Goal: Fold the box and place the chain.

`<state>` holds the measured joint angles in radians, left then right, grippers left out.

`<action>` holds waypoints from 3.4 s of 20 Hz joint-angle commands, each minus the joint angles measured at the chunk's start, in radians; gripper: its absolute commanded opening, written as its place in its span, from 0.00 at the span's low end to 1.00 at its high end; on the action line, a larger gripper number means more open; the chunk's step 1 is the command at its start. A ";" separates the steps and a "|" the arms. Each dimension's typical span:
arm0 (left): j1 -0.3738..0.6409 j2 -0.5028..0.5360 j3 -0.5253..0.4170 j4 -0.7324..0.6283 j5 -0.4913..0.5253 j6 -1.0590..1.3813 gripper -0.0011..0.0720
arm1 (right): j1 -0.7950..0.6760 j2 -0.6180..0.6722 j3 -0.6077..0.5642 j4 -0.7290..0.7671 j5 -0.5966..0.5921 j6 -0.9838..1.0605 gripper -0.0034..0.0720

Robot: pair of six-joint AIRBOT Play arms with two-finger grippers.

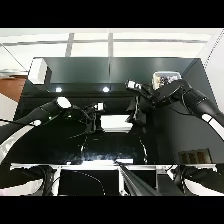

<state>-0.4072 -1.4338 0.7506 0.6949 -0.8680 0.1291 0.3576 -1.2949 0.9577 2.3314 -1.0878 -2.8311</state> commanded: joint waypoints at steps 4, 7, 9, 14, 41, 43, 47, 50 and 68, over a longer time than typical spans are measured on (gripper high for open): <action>0.001 0.000 0.000 0.000 0.000 0.000 0.62 | 0.013 -0.001 -0.016 -0.013 0.018 -0.088 0.98; 0.001 0.000 0.000 0.000 0.000 0.000 0.62 | 0.013 0.002 -0.014 -0.012 -0.013 -0.086 0.99; 0.001 0.000 0.000 0.000 0.000 0.000 0.62 | 0.013 0.018 -0.013 -0.014 -0.024 -0.066 0.99; 0.001 0.000 0.000 0.000 0.000 0.000 0.62 | 0.024 0.047 -0.013 -0.064 -0.027 0.023 0.99; 0.001 0.000 0.000 0.000 0.000 0.000 0.62 | 0.132 0.080 -0.011 -0.239 -0.003 0.147 0.98; 0.001 0.000 0.000 0.000 0.000 0.000 0.62 | 0.137 0.080 -0.011 -0.239 -0.015 0.150 0.98; 0.000 0.000 0.000 0.000 0.000 0.000 0.62 | 0.139 0.080 -0.011 -0.239 -0.012 0.153 0.98; 0.001 0.000 0.000 0.000 0.000 0.000 0.62 | 0.139 0.080 -0.011 -0.242 0.011 0.153 0.98; 0.001 0.000 0.000 0.000 0.000 0.000 0.62 | 0.120 0.047 0.064 -0.216 -0.040 0.334 0.98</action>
<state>-0.4072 -1.4338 0.7506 0.6949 -0.8680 0.1291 0.4805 -1.2297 1.0317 2.1197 -1.1461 -2.5023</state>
